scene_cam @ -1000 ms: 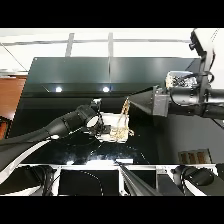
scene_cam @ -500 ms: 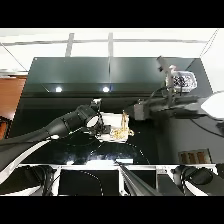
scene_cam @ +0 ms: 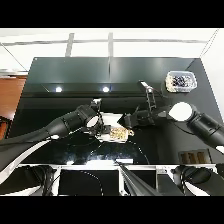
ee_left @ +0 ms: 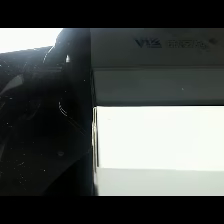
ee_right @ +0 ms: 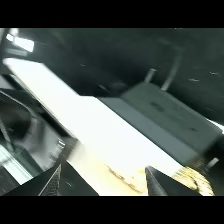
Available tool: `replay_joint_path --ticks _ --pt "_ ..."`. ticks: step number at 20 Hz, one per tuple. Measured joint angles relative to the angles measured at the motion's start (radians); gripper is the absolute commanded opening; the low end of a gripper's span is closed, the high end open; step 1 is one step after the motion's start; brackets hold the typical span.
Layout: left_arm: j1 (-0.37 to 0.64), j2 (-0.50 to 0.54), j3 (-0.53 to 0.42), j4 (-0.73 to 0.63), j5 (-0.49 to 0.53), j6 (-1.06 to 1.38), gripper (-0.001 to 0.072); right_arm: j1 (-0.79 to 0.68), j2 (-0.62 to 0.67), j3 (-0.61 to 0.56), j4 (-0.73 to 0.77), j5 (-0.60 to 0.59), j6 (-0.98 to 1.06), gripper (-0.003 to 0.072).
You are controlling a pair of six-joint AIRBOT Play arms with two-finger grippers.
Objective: Fold the box and place the chain.
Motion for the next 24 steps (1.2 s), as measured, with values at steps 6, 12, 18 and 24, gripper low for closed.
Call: replay_joint_path --ticks 6,12,18,24 --pt "0.000 0.000 0.000 0.000 0.000 0.000 0.0030 -0.125 0.024 -0.054 -0.272 0.159 -0.222 0.0632" --pt "0.000 0.000 0.000 0.000 0.000 0.000 0.0031 -0.058 0.013 -0.195 -0.283 0.007 -0.762 0.0631" --pt "0.000 0.000 0.000 0.000 0.000 0.000 0.0030 -0.034 -0.078 -0.224 -0.039 -0.101 -1.221 0.0630" --pt "0.000 0.000 0.000 0.000 0.000 0.000 0.0031 -0.019 -0.148 -0.228 0.076 -0.175 -1.363 0.0630"
